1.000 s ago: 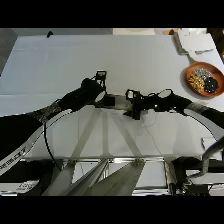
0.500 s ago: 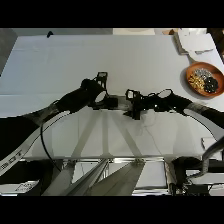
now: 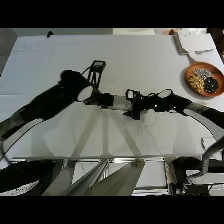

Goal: Fold the box and place the chain.

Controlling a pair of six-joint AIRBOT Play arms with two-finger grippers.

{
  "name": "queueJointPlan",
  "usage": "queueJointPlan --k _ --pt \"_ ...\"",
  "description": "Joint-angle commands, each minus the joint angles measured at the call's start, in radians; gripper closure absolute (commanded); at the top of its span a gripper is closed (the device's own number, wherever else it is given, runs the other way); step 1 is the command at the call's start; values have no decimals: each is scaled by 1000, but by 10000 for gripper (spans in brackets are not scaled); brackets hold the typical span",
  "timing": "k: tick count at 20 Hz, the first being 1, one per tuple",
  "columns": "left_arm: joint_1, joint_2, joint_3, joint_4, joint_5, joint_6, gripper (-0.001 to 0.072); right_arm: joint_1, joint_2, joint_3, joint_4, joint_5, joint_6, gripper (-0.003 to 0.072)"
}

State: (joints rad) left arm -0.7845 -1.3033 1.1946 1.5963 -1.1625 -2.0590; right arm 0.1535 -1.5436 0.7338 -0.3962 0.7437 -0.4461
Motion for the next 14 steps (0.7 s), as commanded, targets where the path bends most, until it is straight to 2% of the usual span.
queueJointPlan --k 1,4,6,10,14 --pt "6 109 -1 -29 -89 290 247 1 0 0 0 0 0 298" --pt "71 167 -32 -87 -84 725 252 1 0 0 0 0 0 298" --pt "167 166 -70 -214 -76 996 252 1 0 0 0 0 0 298" --pt "429 130 -177 -544 23 1322 248 1 0 0 0 1 0 298" --pt "626 26 -217 -750 117 1693 192 1 0 0 1 0 0 298"
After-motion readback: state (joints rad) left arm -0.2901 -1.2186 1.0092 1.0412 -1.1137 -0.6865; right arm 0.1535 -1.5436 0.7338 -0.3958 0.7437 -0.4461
